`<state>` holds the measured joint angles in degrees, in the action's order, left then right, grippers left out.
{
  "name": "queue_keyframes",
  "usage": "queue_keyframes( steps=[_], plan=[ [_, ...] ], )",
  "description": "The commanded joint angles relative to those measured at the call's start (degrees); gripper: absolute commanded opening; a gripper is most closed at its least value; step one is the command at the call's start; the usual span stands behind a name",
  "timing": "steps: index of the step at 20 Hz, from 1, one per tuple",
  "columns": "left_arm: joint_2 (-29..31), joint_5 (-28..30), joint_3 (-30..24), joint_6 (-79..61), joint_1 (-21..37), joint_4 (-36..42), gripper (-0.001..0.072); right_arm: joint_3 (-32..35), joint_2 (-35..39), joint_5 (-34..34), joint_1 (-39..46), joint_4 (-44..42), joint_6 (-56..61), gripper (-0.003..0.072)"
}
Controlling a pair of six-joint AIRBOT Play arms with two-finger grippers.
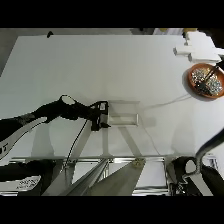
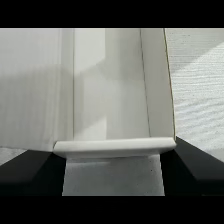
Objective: Fold the box and place the chain.
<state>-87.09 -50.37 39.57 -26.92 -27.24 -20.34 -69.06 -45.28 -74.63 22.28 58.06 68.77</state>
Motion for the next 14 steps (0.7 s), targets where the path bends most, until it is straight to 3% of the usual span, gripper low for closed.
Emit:
queue_keyframes(
  steps=[1, 10, 14],
  plan=[
    [0.04, 0.02, -0.02, 0.00, 0.02, 0.00, 0.0256, 0.02, 5.40, -5.73, -8.41, -1.79, 0.44, 0.0019],
    [0.04, 0.02, -0.02, 0.00, 0.02, 0.00, 0.0256, 1.60, 6.51, -6.93, -28.92, -1.46, 2.93, 0.0019],
    [0.04, 0.00, -0.02, 0.00, 0.02, -0.02, 0.0256, 8.15, 6.49, -0.90, -35.01, -1.57, 2.99, 0.0019]
  ],
)
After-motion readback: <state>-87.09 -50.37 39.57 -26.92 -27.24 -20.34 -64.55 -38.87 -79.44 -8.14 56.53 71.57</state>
